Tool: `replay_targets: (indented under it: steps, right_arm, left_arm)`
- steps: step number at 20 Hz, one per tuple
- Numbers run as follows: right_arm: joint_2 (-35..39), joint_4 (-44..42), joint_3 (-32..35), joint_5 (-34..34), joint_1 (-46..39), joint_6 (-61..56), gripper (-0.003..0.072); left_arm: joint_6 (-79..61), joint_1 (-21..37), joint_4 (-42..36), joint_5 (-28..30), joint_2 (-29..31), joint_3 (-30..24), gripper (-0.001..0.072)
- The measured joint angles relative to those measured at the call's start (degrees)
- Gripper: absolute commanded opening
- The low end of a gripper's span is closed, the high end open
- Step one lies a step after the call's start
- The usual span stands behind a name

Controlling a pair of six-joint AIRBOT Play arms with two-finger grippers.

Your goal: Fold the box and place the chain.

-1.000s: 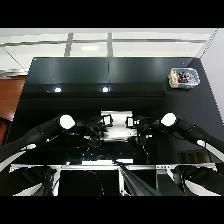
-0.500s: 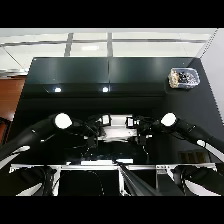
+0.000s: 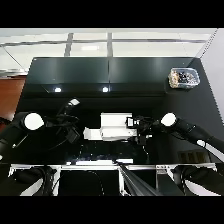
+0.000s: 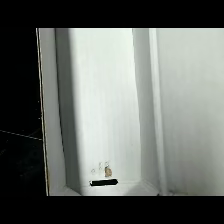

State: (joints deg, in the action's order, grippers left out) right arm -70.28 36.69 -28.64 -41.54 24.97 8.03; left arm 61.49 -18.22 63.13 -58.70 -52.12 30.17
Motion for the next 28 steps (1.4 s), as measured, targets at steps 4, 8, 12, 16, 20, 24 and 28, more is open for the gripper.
replay_targets:
  steps: [4,8,12,16,20,24,28]
  right_arm:
    - [0.00,0.00,0.00,0.00,0.00,0.00,0.0241]
    - [0.00,0.00,-0.02,0.00,0.00,0.02,0.0241]
    - [0.00,0.02,0.00,0.00,0.00,0.02,0.0241]
    - [0.00,0.02,0.00,0.00,0.00,0.02,0.0241]
    - [0.00,0.02,0.00,0.00,0.00,0.02,0.0242]
    - [0.00,0.00,0.00,0.02,0.00,0.02,0.0241]
    - [0.00,0.11,0.00,0.00,0.00,0.07,0.0241]
  left_arm:
    - [7.28,9.57,-15.80,-0.94,-7.91,-4.24,0.0026]
    - [5.73,10.27,-25.97,-0.52,-17.68,-3.67,0.0026]
    - [4.31,7.34,-28.98,-0.72,-22.58,-1.40,0.0027]
    - [0.59,6.47,-30.71,-4.94,-23.93,1.64,0.0416]
    - [-1.79,6.14,-35.06,-8.46,-24.28,4.24,0.0633]
    - [-2.64,4.02,-37.53,-9.49,-24.37,6.08,0.0555]
    - [-0.87,0.31,-36.15,-9.31,-24.39,8.61,0.0413]
